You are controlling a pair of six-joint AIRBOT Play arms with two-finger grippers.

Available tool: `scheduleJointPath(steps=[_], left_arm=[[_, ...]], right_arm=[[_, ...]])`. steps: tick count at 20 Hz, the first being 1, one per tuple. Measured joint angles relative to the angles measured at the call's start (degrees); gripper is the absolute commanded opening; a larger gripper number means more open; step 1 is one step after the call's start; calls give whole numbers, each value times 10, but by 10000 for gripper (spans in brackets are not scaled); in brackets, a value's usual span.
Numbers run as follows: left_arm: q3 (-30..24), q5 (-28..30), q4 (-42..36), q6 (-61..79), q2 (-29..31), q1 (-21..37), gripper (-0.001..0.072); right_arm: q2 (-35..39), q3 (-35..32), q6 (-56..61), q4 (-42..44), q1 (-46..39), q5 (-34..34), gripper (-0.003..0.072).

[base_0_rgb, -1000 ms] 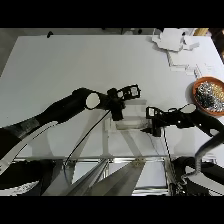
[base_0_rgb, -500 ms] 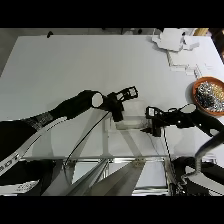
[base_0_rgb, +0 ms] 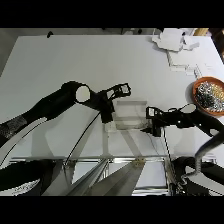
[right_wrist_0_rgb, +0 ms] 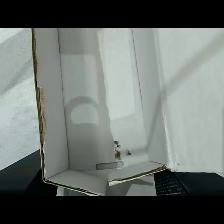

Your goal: Fold the box and place the chain.

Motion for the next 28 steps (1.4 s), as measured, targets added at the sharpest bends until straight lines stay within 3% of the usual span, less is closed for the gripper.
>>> scheduleJointPath(steps=[10, 12, 16, 28], left_arm=[[-61, -45, 5, 6, 12, -2, 15], [-74, -48, 5, 24, 14, -1, 50], [-100, -26, 5, 85, 15, 3, 351], [-126, 93, -61, 265, 7, 3, 353]], right_arm=[[0, 0, 0, 0, 0, 0, 521], [0, 0, 0, 0, 0, 0, 521], [0, 0, 0, 0, 0, 0, 521], [0, 0, 0, 0, 0, 0, 521]])
